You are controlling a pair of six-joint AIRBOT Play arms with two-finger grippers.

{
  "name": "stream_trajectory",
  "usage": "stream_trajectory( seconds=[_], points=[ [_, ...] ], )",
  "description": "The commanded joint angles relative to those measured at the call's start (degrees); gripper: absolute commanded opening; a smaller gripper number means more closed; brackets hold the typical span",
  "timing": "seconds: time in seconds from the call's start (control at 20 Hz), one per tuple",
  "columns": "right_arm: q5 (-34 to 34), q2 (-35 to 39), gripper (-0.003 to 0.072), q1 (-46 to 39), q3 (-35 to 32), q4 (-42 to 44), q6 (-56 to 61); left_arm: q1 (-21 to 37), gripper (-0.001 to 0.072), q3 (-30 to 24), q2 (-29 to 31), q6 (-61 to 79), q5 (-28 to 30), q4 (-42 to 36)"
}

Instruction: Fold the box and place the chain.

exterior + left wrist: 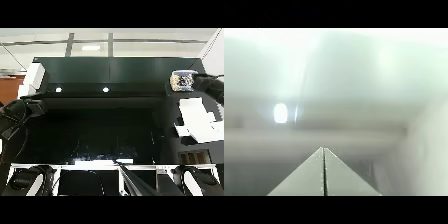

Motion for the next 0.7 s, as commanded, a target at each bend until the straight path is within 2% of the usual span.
stream_trajectory(
  seconds=[0.0,0.05,0.1,0.15,0.2,0.25,0.3,0.35,0.45,0.55,0.65],
  points=[
    [-14.2,-0.8,0.0013,0.0,0.0,0.4,-0.6,0.0,0.0027,0.0,-3.0,0.0,12.2,-0.7],
    [-16.3,-2.2,0.0018,-0.5,0.0,-2.9,-0.6,0.0,0.0028,0.0,-4.9,0.0,12.4,-1.1],
    [-17.4,-4.0,0.0176,-1.4,0.0,-4.2,-0.5,0.0,0.0030,0.0,-7.2,0.0,11.3,-2.3],
    [-17.0,-6.4,0.0483,-3.3,0.1,-3.8,0.2,0.2,0.0064,1.3,-10.1,0.1,4.8,-2.5],
    [-14.9,-9.2,0.0720,-5.6,0.1,-3.8,1.9,0.2,0.0216,3.3,-13.5,0.3,-4.3,-2.5],
    [-10.1,-13.2,0.0720,-9.0,0.5,-4.3,2.6,0.1,0.0496,5.3,-16.9,1.5,-12.8,-2.5],
    [-4.8,-17.6,0.0720,-12.7,1.5,-4.3,3.7,0.0,0.0713,7.1,-20.4,3.9,-19.9,-2.4],
    [0.4,-22.3,0.0720,-17.0,3.6,-5.9,5.7,0.0,0.0714,8.7,-23.3,5.2,-25.0,-1.2],
    [10.4,-29.6,0.0720,-24.6,11.5,-14.3,13.3,0.1,0.0714,11.6,-26.9,5.1,-30.2,0.2],
    [20.8,-34.7,0.0720,-31.0,20.8,-27.7,18.9,0.1,0.0714,13.2,-27.8,5.1,-30.6,0.3],
    [26.9,-36.6,0.0720,-36.2,27.2,-34.0,19.5,0.1,0.0713,13.3,-27.8,4.7,-29.6,1.6]
  ],
)
